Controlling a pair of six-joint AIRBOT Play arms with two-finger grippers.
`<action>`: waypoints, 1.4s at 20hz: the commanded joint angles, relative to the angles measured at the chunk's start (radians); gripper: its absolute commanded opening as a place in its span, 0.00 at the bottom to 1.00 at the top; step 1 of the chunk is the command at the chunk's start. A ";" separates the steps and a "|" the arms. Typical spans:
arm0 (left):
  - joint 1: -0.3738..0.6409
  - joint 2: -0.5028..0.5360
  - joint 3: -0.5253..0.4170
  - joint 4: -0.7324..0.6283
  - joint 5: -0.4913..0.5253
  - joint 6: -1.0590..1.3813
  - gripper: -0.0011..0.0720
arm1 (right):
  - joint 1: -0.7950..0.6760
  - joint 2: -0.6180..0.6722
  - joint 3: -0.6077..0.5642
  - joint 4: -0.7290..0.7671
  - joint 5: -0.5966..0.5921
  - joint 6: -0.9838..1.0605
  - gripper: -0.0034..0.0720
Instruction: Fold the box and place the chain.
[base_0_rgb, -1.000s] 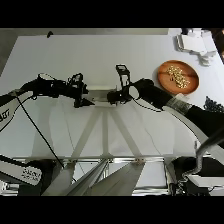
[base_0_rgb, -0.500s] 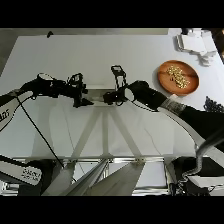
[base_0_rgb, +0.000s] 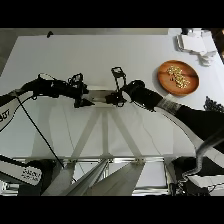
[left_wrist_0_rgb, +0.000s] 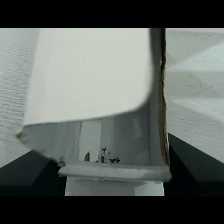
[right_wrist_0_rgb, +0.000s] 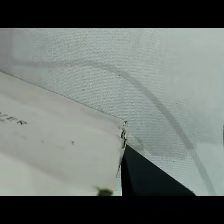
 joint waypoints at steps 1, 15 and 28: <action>0.001 0.000 0.001 0.002 0.004 0.001 0.53 | 0.001 -0.001 0.013 -0.025 0.008 0.025 0.24; 0.001 0.000 0.001 0.002 0.004 0.001 0.53 | -0.018 0.127 0.013 0.077 0.121 -0.022 0.69; 0.001 0.000 0.001 0.002 0.004 0.001 0.53 | -0.565 0.298 0.013 0.072 0.204 -0.524 0.91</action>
